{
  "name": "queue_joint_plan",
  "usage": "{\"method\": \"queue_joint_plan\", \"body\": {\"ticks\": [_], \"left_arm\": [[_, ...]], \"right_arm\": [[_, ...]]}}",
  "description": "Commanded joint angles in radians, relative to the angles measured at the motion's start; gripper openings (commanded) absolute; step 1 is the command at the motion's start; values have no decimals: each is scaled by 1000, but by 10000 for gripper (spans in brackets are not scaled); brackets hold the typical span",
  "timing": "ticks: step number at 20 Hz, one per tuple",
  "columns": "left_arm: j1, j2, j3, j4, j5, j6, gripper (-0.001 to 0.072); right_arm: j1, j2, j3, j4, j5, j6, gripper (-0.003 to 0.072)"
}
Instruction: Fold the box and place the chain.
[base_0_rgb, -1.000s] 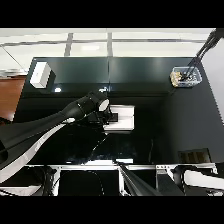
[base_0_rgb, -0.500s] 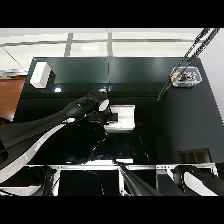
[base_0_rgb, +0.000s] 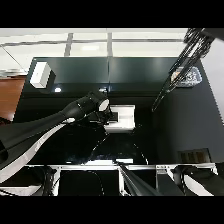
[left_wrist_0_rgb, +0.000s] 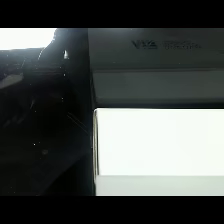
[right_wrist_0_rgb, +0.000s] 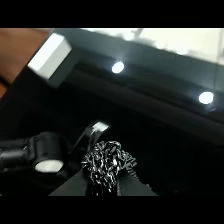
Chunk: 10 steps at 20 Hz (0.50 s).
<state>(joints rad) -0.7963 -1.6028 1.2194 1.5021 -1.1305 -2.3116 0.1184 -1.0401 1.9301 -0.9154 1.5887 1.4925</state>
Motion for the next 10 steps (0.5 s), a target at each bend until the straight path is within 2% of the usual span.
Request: {"method": "queue_joint_plan", "body": {"ticks": [1,10], "left_arm": [[0,0,1,0,0,0,26],[0,0,1,0,0,0,26]], "right_arm": [[90,-5,0,6,39,19,14],[253,-136,-1,5,-45,11,15]]}}
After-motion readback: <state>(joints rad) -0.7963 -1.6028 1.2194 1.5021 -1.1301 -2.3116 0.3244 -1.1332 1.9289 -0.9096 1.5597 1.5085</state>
